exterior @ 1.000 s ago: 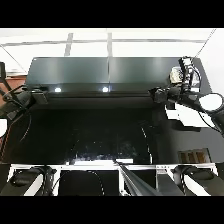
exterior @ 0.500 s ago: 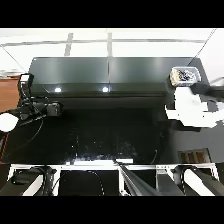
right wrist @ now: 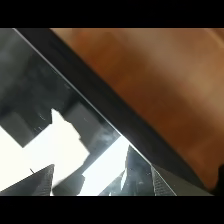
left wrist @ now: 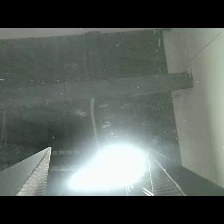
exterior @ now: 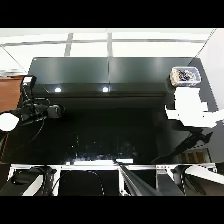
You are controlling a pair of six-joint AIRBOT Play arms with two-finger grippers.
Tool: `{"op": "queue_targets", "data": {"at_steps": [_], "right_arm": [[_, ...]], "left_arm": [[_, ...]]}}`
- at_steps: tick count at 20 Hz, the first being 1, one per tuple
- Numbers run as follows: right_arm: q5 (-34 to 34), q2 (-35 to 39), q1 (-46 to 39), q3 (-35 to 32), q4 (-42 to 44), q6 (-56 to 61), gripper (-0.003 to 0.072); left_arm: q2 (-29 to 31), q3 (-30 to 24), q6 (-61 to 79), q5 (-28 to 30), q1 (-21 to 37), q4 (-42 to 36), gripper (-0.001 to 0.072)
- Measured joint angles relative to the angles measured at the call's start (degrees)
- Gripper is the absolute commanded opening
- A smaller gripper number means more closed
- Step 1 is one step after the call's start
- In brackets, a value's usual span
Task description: Fold the box and place the chain.
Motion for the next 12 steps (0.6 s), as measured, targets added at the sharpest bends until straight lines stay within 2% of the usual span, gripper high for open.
{"op": "queue_targets", "data": {"at_steps": [4,9,10,12], "right_arm": [[5.88,-9.25,0.02,4.09,3.43,-12.48,0.072],[6.6,-16.59,3.52,6.54,6.03,-21.29,0.072],[6.21,-17.31,4.24,6.82,6.21,-22.43,0.057],[5.09,-18.16,5.33,7.19,6.49,-24.22,0.0385]], "left_arm": [[0.0,0.0,0.0,0.28,0.0,-0.39,0.0707],[0.0,0.0,-0.02,0.61,0.0,-1.22,0.0707],[0.0,0.0,-0.02,0.7,0.0,-1.27,0.0707],[0.0,0.0,-0.02,0.76,0.0,-1.44,0.0707]]}}
